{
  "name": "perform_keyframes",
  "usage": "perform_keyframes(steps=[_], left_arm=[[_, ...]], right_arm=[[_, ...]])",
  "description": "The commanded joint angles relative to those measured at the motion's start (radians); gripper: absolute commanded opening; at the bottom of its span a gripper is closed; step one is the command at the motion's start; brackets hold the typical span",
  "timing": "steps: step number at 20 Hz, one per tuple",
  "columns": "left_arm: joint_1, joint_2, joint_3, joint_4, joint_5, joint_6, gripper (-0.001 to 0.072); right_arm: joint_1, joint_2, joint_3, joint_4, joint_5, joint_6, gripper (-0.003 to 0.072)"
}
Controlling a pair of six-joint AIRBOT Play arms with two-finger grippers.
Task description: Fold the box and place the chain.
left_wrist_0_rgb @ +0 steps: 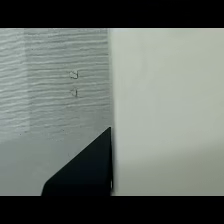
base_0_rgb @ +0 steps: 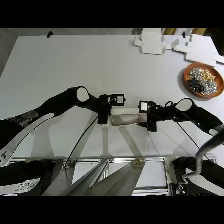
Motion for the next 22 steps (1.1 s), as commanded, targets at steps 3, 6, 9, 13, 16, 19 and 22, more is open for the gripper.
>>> perform_keyframes(steps=[3,6,9,13,16,19,22], left_arm=[[0.0,-0.001,0.0,0.0,0.0,-0.002,0.0011],[0.0,0.0,0.0,0.0,0.0,-0.002,0.0011],[0.0,0.0,0.0,0.0,0.0,-0.002,0.0011],[0.0,-0.001,0.0,0.0,0.0,-0.002,0.0011],[0.0,0.0,0.0,0.0,0.0,-0.002,0.0011],[0.0,0.0,0.0,0.0,0.0,-0.002,0.0011],[0.0,-0.001,0.0,0.0,0.0,-0.002,0.0011]], right_arm=[[0.0,-0.017,-0.016,0.012,0.021,-0.005,0.0526],[0.0,-0.017,-0.022,0.028,0.003,-0.012,0.0551],[0.0,-0.029,-0.022,0.055,-0.01,-0.014,0.0584],[0.0,-0.047,-0.022,0.092,-0.011,-0.066,0.0648],[0.0,-0.066,-0.022,0.095,-0.011,-0.068,0.0648],[0.0,-0.083,-0.022,0.095,-0.016,-0.09,0.0643],[0.0,-0.084,-0.022,0.094,-0.037,-0.09,0.0532]])
